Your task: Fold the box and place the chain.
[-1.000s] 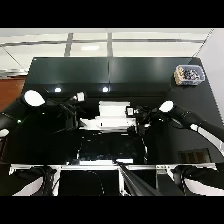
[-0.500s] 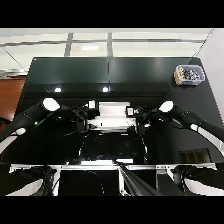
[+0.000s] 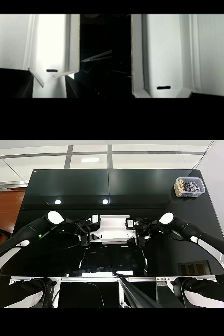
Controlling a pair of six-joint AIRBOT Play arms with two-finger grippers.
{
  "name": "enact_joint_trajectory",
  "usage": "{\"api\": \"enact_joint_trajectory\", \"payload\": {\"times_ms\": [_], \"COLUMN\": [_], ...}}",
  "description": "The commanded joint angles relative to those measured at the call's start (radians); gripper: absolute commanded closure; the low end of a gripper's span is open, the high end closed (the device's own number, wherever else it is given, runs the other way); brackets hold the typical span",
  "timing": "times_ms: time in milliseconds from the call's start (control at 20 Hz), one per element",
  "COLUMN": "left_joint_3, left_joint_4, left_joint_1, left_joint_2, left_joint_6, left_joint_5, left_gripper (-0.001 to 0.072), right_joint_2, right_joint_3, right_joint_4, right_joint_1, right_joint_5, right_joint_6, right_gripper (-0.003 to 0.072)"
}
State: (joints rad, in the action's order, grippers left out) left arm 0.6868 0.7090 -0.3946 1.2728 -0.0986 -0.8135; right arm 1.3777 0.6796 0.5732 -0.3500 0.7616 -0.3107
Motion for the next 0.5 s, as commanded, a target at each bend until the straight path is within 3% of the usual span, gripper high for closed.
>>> {"api": "enact_joint_trajectory", "payload": {"times_ms": [0, 150, 250, 450], "left_joint_3": [0.000, 0.000, 0.000, 0.000], "left_joint_4": [-0.003, -0.004, -0.013, -0.019], "left_joint_1": [-0.002, -0.002, -0.002, -0.002], "left_joint_2": [0.001, 0.001, 0.001, 0.001], "left_joint_6": [-0.002, 0.001, 0.002, 0.002], "left_joint_5": [0.018, -0.009, -0.026, -0.047], "left_gripper": [0.0276, 0.0309, 0.0380, 0.0380], "right_joint_2": [0.000, 0.000, 0.000, 0.000], "right_joint_3": [0.000, 0.000, 0.000, 0.000], "right_joint_4": [0.000, 0.000, 0.000, 0.000], "right_joint_1": [-0.001, -0.001, -0.001, -0.001], "right_joint_5": [0.001, 0.001, 0.001, 0.001], "right_joint_6": [0.000, 0.000, 0.000, 0.000], "right_gripper": [0.0430, 0.0430, 0.0430, 0.0430]}}
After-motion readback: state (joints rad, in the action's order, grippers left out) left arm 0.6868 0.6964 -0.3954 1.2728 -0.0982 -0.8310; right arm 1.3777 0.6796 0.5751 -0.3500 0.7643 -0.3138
